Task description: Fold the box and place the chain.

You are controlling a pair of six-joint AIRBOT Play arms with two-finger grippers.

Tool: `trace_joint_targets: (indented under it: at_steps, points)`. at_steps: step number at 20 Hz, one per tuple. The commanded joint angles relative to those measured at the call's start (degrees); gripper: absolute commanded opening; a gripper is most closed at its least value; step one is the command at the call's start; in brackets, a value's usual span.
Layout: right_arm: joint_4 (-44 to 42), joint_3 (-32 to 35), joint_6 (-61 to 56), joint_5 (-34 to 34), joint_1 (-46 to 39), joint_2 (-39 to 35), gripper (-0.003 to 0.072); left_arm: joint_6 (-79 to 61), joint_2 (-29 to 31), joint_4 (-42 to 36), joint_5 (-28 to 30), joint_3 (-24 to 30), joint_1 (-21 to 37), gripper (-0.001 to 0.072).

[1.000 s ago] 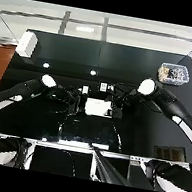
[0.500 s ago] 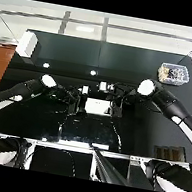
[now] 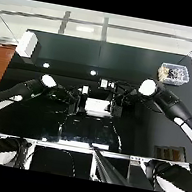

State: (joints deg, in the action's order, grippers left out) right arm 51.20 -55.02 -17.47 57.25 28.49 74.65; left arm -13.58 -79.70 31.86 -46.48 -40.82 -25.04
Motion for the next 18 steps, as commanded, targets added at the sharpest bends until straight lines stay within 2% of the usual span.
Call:
trace_joint_targets:
  at_steps: [1,15,16,17,18]
  points:
    - [0.00,-0.04,-1.70,0.11,0.07,-0.04,0.0299,-0.13,-0.04,0.02,0.00,0.00,-0.02,0.0397]
    - [0.26,0.17,-1.81,1.05,0.09,0.66,0.0308,-0.13,-0.04,0.02,0.00,0.00,-0.02,0.0397]
    - [0.26,0.17,-1.81,1.29,0.09,0.66,0.0371,-0.13,-0.04,0.02,0.00,0.00,-0.02,0.0397]
    - [0.28,0.17,-1.81,1.44,0.09,0.66,0.0404,-0.13,-0.04,0.02,0.00,0.00,-0.02,0.0398]
    - [0.28,0.17,-1.84,1.49,0.09,0.66,0.0404,-0.13,-0.04,0.02,0.00,0.00,-0.02,0.0397]
